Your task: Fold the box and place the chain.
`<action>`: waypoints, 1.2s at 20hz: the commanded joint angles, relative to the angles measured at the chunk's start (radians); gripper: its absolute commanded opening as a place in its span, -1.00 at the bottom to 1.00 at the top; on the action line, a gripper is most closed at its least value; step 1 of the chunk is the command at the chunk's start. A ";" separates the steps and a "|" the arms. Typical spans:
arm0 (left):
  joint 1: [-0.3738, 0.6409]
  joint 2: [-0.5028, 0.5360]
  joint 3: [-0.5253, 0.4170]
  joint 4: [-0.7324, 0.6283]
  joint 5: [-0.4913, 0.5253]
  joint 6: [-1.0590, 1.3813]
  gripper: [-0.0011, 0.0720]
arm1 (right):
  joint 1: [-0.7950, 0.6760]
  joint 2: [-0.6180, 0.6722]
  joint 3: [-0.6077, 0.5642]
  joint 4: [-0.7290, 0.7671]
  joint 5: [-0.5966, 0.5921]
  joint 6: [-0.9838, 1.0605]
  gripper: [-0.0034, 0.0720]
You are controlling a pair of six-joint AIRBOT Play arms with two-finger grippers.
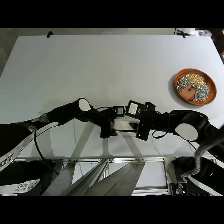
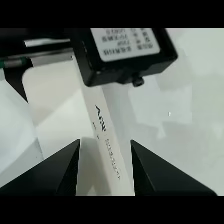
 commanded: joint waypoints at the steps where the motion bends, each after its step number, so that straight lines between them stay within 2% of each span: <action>1: 0.001 0.001 0.000 0.000 0.000 0.000 -0.39 | 0.000 -0.053 -0.001 -0.024 0.024 -0.017 -0.02; 10: 0.001 0.001 0.000 0.000 0.000 0.000 -0.39 | 0.000 -0.069 -0.001 0.012 0.139 -0.014 -0.02; 12: 0.001 0.001 0.000 0.000 0.000 0.000 -0.39 | 0.000 -0.069 -0.001 0.037 0.165 -0.026 0.05; 14: 0.001 0.001 0.000 0.000 0.000 0.000 -0.39 | 0.000 -0.069 -0.001 0.052 0.162 -0.026 0.18; 19: 0.001 0.001 0.000 0.000 0.000 0.000 -0.39 | 0.000 -0.071 -0.001 0.051 0.091 -0.023 0.18; 24: 0.001 0.001 0.000 0.000 0.000 0.000 -0.39 | 0.000 -0.110 -0.001 0.010 0.069 0.018 0.11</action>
